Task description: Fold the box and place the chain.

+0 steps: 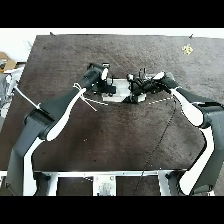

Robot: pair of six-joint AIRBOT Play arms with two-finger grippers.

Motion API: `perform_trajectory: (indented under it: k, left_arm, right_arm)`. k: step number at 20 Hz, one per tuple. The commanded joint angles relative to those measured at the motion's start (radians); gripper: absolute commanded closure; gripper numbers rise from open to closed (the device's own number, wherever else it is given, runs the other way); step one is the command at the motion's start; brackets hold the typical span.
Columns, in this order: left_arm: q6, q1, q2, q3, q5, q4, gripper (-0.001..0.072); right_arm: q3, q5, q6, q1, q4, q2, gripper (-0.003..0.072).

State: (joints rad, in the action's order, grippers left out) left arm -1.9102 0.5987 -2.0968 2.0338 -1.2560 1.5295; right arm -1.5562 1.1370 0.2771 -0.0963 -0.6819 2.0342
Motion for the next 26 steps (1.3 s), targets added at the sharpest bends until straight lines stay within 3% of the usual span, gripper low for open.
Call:
perform_trajectory:
  k: [1, 9, 11, 15, 20, 23, 26]
  left_arm:
    - [0.14, -0.03, 0.046, 0.002, -0.041, -0.097, 0.009]
    - [0.519, -0.142, 0.187, 0.012, -0.064, -0.119, 0.0089]
    - [0.685, -0.175, 0.197, 0.012, -0.06, -0.185, 0.0089]
    - [1.097, -0.277, 0.194, -0.015, -0.062, -0.49, 0.0091]
    - [1.179, -0.324, 0.193, -0.02, 0.017, -0.538, 0.009]
    - [1.399, -0.346, 0.192, -0.108, 0.038, -0.583, 0.0091]
    - [1.712, -0.421, 0.191, -0.287, 0.076, -0.862, 0.01]
  right_arm:
    - [0.0, 0.0, 0.0, 0.0, 0.001, 0.001, 0.0248]
    - [0.0, 0.0, -0.001, 0.0, 0.001, 0.001, 0.0248]
    - [0.0, 0.0, -0.001, 0.0, 0.001, 0.001, 0.0248]
    - [0.0, 0.0, -0.001, 0.0, 0.001, 0.001, 0.0248]
    - [0.0, 0.0, 0.0, 0.0, 0.001, 0.001, 0.0248]
    - [0.0, 0.0, -0.001, 0.0, 0.001, 0.001, 0.0248]
    - [0.0, 0.0, -0.001, 0.0, 0.001, 0.001, 0.0248]
